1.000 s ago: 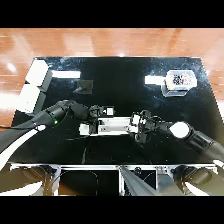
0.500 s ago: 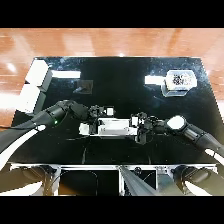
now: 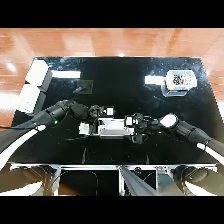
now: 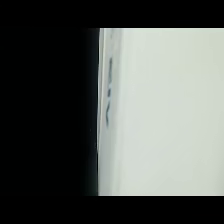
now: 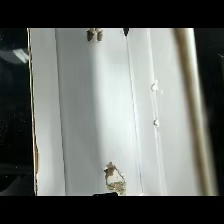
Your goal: Fold the box and place the chain.
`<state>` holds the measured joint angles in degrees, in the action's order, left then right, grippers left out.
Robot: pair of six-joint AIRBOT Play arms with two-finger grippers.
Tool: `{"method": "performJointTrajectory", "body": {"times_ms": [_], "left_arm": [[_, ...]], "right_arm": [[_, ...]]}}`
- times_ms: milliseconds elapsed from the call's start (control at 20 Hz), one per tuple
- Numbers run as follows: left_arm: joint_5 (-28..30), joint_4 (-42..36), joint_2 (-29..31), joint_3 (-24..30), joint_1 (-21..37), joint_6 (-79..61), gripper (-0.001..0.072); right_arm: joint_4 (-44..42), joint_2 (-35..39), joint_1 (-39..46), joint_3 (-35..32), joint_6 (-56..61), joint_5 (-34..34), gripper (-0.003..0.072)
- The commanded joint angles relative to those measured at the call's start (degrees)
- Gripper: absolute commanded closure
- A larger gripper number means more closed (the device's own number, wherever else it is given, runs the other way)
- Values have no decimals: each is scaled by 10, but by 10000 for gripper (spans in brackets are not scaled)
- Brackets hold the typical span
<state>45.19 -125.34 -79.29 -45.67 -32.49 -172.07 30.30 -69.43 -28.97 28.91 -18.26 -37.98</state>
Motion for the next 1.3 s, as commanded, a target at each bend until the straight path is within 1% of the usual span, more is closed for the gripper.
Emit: {"method": "performJointTrajectory", "body": {"times_ms": [0,50,300,350,400,450,750,800,850,1250], "left_arm": [[0,0,0,0,0,0,687],[0,0,0,0,0,0,687],[0,0,0,0,0,0,687],[0,0,0,0,0,0,687],[-1,0,0,0,0,0,687],[-1,0,0,0,0,0,687],[0,-1,0,0,0,0,687],[0,-1,0,0,0,0,687],[0,-1,0,0,0,0,687],[0,-1,0,0,0,0,687]], "right_arm": [[2,-6,-3,2,0,3,15],[2,-6,-3,2,0,3,28],[2,-7,-3,2,0,11,29],[2,-7,-3,2,0,11,68],[3,-7,-3,2,0,11,223],[3,-7,-3,2,0,11,254],[3,-7,-3,2,0,12,252],[3,-7,-3,2,0,12,218],[3,-7,-3,2,1,11,102],[3,-7,-3,2,7,11,96]]}}
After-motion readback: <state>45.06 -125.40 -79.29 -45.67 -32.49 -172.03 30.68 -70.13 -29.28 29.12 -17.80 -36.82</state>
